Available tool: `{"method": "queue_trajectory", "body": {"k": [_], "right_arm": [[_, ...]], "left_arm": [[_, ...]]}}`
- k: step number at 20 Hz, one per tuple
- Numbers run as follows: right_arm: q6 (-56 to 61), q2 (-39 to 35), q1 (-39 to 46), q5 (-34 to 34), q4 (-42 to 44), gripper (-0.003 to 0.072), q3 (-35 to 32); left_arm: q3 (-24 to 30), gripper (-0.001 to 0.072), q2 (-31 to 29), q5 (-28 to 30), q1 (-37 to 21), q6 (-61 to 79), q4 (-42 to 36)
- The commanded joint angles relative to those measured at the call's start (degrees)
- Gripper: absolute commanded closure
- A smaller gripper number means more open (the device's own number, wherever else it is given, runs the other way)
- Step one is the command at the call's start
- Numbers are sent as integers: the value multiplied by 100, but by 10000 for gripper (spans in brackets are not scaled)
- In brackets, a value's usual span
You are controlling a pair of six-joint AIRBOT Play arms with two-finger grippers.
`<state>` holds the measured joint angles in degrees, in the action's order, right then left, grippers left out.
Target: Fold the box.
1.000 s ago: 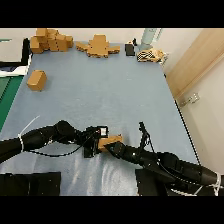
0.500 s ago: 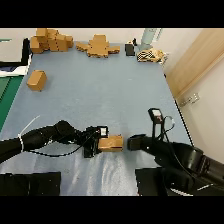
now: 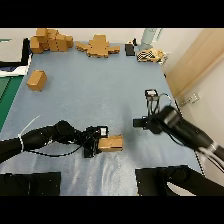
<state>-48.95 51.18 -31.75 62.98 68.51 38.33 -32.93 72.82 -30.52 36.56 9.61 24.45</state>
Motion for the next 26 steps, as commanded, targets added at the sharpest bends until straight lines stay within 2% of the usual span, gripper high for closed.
{"method": "queue_trajectory", "body": {"k": [1, 5, 16, 18, 22, 24, 26], "right_arm": [[-553, 1266, 675, -15, 450, 682, 863], [-551, 1845, 708, -24, 756, 682, 1303], [-551, 1875, 710, 2, 758, 682, 1303], [-551, 1875, 710, 0, 756, 682, 1303], [-551, 1875, 708, 0, 756, 682, 1303], [-551, 1875, 710, 2, 758, 682, 1303], [-551, 1875, 710, 2, 756, 682, 1303]], "left_arm": [[-4, 236, 0, 0, 2, 2, 0], [-4, 236, 0, 7, 2, 4, 0], [-24, 237, -170, -46, -22, -372, -63], [-24, 236, -411, 116, -24, -774, -61], [-22, 236, -798, 804, -146, -1217, 20], [-22, 236, -863, 1145, -463, -1646, 26], [-22, 236, -859, 1246, -994, -2085, 55]]}}
